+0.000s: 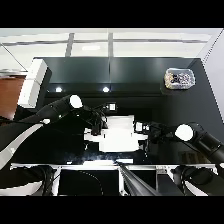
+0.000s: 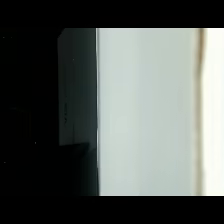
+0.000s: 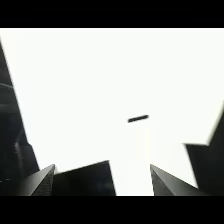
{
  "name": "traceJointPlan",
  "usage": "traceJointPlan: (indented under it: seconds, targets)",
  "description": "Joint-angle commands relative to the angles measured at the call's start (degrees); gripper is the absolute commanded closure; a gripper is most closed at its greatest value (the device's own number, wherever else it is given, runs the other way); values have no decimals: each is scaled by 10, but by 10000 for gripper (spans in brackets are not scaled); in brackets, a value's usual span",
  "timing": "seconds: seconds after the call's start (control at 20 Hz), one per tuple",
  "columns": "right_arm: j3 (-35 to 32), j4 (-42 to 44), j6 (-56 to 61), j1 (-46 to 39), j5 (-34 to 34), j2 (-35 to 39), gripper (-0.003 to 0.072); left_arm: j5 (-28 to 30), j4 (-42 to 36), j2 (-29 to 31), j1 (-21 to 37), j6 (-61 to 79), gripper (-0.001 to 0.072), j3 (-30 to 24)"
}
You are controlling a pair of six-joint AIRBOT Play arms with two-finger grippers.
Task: Fold the box and place the chain.
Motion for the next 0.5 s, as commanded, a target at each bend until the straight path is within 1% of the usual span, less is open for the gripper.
traceJointPlan:
  seconds: [0.0,0.25,0.45]
  targets:
    - [-2,19,-38,5,19,-12,-22,1,0,0,0,0,683,0]
    - [-3,8,-39,-7,32,-12,-14,1,0,0,0,0,683,0]
    - [-5,17,-39,-23,58,-13,-14,1,0,0,0,0,683,0]
